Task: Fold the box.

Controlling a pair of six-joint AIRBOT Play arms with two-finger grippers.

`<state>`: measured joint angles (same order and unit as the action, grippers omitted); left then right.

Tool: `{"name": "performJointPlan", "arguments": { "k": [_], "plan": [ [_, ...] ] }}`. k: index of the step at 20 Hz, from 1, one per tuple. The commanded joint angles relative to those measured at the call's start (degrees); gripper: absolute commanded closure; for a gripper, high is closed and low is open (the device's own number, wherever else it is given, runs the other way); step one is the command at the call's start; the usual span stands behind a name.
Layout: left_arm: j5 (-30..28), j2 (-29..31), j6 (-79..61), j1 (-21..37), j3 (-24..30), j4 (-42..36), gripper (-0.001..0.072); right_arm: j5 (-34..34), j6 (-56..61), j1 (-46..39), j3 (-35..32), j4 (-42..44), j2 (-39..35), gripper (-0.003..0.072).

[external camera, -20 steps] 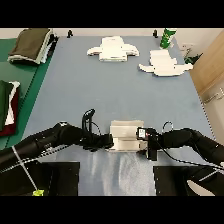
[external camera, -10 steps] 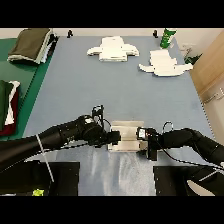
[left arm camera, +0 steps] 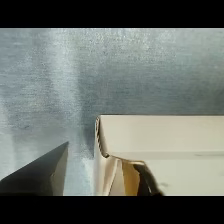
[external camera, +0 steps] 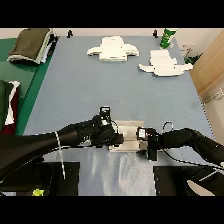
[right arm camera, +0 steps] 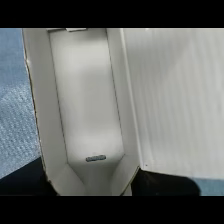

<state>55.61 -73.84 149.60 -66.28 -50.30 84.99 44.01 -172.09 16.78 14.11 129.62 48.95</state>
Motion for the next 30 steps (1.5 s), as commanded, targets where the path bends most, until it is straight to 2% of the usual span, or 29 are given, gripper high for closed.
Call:
{"name": "performJointPlan", "arguments": {
  "k": [1, 7, 8, 9, 10, 17, 18, 19, 20, 25, 29, 30],
  "plan": [
    [0.6, -2.1, 0.2, -1.6, -2.2, 1.0, 0.0222, 0.0, 0.0, 0.0, 0.0, 0.0, 0.0, 0.0167],
    [3.5, -4.0, 2.2, -2.0, -4.0, 2.4, 0.0223, 0.0, 0.0, 0.0, 0.0, 0.0, 0.0, 0.0167],
    [3.6, -4.0, 4.1, -2.0, -4.0, 2.7, 0.0271, 0.0, 0.0, 0.0, 0.0, 0.0, 0.0, 0.0167],
    [3.5, -4.0, 4.0, -2.0, -4.0, 2.8, 0.0552, 0.0, 0.0, 0.0, 0.0, 0.0, 0.0, 0.0166],
    [3.0, -4.0, 2.4, -2.0, -4.1, 2.9, 0.0695, 0.0, 0.0, 0.0, 0.0, 0.0, 0.0, 0.0167],
    [3.7, -4.0, 4.5, -2.7, -4.7, 2.5, 0.0693, 0.0, 0.0, 0.0, 0.0, 0.0, 0.0, 0.0167],
    [4.0, -4.0, 4.3, -2.7, -5.2, 2.4, 0.0664, 0.0, 0.0, 0.0, 0.0, 0.0, 0.0, 0.0167],
    [4.8, -4.0, 4.3, -2.7, -5.9, 2.4, 0.0407, 0.0, 0.0, 0.0, 0.0, 0.0, 0.0, 0.0167],
    [6.0, -4.0, 4.3, -2.7, -6.7, 2.5, 0.0258, 0.0, 0.0, 0.0, 0.0, 0.0, 0.0, 0.0167],
    [11.0, 0.4, 4.3, -2.5, -9.6, 4.2, 0.0263, 0.0, 0.0, 0.0, 0.0, 0.0, 0.0, 0.0167],
    [21.6, 9.7, 4.0, -2.6, -9.8, 6.2, 0.0266, 0.0, 0.0, 0.0, 0.0, 0.0, 0.0, 0.0167],
    [24.4, 12.2, 3.9, -2.6, -9.8, 6.8, 0.0399, 0.0, 0.0, 0.0, 0.0, 0.0, 0.0, 0.0167]
  ]
}}
